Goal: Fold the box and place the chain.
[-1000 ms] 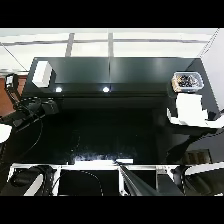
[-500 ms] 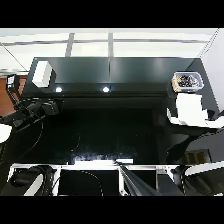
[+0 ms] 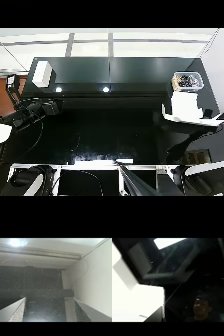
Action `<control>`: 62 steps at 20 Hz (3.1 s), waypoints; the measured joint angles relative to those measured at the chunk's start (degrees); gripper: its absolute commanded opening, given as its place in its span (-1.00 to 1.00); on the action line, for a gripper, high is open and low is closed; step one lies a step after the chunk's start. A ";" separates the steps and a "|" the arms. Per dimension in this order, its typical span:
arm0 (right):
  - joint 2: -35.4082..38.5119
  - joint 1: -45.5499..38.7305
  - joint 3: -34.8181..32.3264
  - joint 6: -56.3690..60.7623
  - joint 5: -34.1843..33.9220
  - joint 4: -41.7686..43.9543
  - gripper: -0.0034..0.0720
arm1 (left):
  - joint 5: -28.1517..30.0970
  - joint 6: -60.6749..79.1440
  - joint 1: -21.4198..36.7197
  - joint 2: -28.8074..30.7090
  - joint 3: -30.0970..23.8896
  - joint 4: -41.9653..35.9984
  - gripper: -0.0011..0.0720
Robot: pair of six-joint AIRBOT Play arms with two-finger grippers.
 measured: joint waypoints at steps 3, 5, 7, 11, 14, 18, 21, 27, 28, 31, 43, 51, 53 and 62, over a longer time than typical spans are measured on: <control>1.11 0.24 -0.68 -0.55 0.31 3.82 -0.87 | 0.02 0.00 0.00 0.02 0.00 0.00 0.98; 2.75 0.46 -0.96 -0.57 0.28 5.35 -0.87 | 0.02 0.00 0.00 0.00 0.00 0.02 0.98; 5.16 0.72 -1.97 -0.52 0.13 6.82 -0.87 | 0.02 0.00 0.00 0.00 0.00 0.02 0.98; 12.35 1.27 -8.55 -0.33 -0.70 8.96 -0.87 | 0.02 0.00 0.00 0.00 0.00 0.24 0.98; 19.45 1.88 -17.14 -0.33 -3.26 10.38 -0.87 | 0.04 0.17 0.00 0.00 0.00 0.37 0.98; 28.79 4.46 -28.35 -1.16 -9.81 13.31 -0.87 | 0.07 0.44 0.00 0.00 0.00 0.46 0.98; 34.58 9.60 -35.71 -3.69 -16.39 18.58 -0.88 | 0.26 0.44 0.00 0.02 0.00 0.46 0.98; 49.92 25.33 -54.93 -11.15 -33.31 34.25 -0.88 | 2.19 0.44 0.00 0.00 0.00 0.26 0.97; 53.13 28.35 -58.53 -12.85 -36.87 36.94 -0.87 | 2.62 0.44 0.00 -0.02 0.00 0.22 0.96; 61.81 36.79 -67.91 -18.12 -45.79 42.60 -0.88 | 3.02 0.46 0.00 -0.68 0.00 -0.46 0.93; 73.11 53.96 -82.84 -24.37 -63.25 47.80 -0.87 | -5.46 21.62 -11.50 -24.26 5.03 -28.52 0.93; 73.33 54.66 -83.27 -24.55 -63.49 47.84 -0.87 | -22.29 49.53 -9.27 -44.59 16.70 -41.51 0.93; 73.33 54.66 -83.27 -24.55 -63.43 47.87 -0.87 | -23.69 52.57 -9.22 -48.74 19.21 -42.21 0.93; 73.33 54.69 -83.27 -24.30 -63.06 47.87 -0.87 | -36.61 62.93 -9.46 -61.40 28.15 -41.77 0.10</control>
